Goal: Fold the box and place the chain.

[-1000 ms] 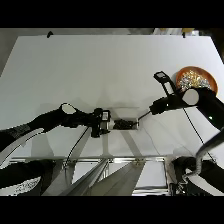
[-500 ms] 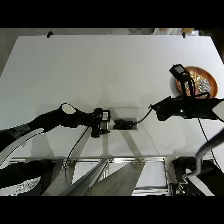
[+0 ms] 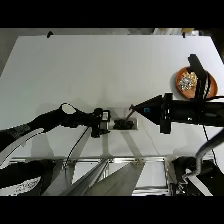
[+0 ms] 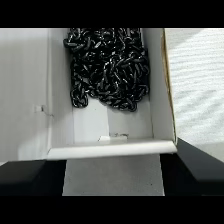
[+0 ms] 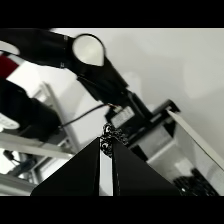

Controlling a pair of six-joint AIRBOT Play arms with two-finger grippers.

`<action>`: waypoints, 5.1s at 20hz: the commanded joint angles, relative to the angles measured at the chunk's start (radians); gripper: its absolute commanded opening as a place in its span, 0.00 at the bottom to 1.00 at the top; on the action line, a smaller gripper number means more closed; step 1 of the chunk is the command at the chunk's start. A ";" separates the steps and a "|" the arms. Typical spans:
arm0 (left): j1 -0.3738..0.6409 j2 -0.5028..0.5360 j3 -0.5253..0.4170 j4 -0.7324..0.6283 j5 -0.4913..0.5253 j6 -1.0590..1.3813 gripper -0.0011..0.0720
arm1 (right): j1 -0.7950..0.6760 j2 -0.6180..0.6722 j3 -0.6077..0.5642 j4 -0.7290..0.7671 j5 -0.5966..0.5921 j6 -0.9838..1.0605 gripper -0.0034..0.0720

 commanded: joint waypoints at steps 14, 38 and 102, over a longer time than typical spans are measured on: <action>0.000 0.000 0.000 0.000 0.000 0.000 0.46 | 0.134 -0.348 -0.002 -0.082 -0.008 -0.241 0.07; 0.000 0.000 0.000 0.000 0.000 0.000 0.46 | 0.109 -0.699 0.312 -0.554 0.066 -0.091 0.07; 0.000 0.000 0.000 0.000 0.000 0.000 0.46 | 0.382 -0.583 0.117 -0.616 -0.135 -0.360 0.26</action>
